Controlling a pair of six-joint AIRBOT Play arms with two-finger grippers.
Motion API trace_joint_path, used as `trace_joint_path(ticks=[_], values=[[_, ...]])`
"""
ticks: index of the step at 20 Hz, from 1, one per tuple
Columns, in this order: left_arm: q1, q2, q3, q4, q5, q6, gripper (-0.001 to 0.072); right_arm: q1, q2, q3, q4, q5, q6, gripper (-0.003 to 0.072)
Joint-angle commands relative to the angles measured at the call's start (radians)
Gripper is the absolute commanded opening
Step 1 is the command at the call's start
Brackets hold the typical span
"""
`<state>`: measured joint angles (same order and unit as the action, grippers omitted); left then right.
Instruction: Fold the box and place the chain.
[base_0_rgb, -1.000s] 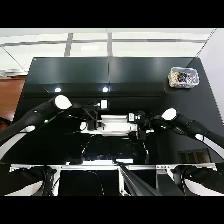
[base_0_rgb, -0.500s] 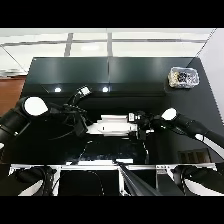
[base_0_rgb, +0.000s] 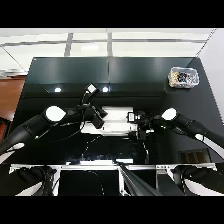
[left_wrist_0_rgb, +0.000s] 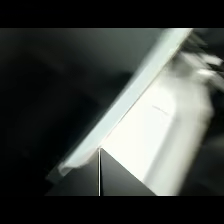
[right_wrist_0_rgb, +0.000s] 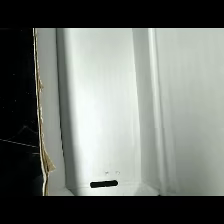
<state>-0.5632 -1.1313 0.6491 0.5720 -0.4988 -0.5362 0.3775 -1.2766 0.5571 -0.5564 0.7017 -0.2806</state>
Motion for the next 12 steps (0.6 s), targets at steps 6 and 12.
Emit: trace_joint_path(ticks=[6, 12], values=[[0.021, -0.172, 0.032, 0.034, 0.062, 0.036, 0.0030, 0.000, 0.000, 0.001, 0.001, 0.001, 0.000, 0.0233], [0.108, -0.188, 0.041, 0.014, -0.153, 0.031, 0.0031, 0.000, 0.000, 0.001, 0.001, 0.001, 0.000, 0.0232]])
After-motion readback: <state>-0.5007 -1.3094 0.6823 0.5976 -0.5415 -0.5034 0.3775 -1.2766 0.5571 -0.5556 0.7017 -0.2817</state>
